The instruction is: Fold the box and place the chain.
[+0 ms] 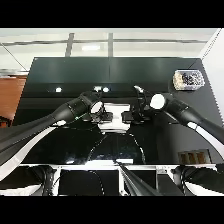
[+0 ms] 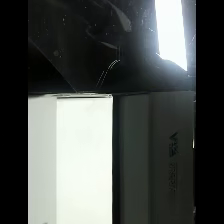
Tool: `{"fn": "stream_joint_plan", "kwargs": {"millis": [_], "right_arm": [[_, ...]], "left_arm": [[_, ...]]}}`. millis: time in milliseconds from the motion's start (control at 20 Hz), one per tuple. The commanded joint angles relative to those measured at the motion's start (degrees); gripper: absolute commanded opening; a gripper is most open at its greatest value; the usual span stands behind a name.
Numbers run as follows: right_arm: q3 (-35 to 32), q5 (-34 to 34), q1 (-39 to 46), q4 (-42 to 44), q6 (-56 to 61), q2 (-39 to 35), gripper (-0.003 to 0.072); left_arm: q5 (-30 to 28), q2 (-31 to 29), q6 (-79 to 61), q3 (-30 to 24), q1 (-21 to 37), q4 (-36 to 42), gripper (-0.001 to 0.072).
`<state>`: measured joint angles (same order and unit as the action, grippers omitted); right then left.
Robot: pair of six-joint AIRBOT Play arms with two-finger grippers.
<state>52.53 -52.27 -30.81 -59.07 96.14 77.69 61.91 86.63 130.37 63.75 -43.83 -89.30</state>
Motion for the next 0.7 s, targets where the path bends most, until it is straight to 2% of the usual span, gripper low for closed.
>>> {"fn": "stream_joint_plan", "kwargs": {"millis": [0,50,100,300,600,650], "right_arm": [[4.9,-3.1,-4.1,-13.3,11.6,4.0,0.0402],[6.5,-5.4,-5.2,-16.6,14.2,5.2,0.0391],[7.6,-7.1,-6.0,-19.2,15.9,5.9,0.0304],[11.5,-11.8,-7.9,-23.3,21.3,8.6,0.0299],[12.0,-12.5,-8.0,-22.8,28.5,9.9,0.0296],[12.0,-12.5,-8.0,-22.8,29.3,9.9,0.0206]], "left_arm": [[0.0,0.0,0.0,0.0,0.0,0.0,0.0027],[0.0,0.0,0.0,0.0,0.0,0.0,0.0027],[0.0,0.0,0.0,0.0,0.0,0.0,0.0027],[0.0,0.0,0.0,0.0,0.0,0.0,0.0027],[-0.2,0.0,0.0,0.0,0.0,0.0,0.0028],[-0.2,0.0,0.0,0.0,0.0,0.0,0.0028]]}}
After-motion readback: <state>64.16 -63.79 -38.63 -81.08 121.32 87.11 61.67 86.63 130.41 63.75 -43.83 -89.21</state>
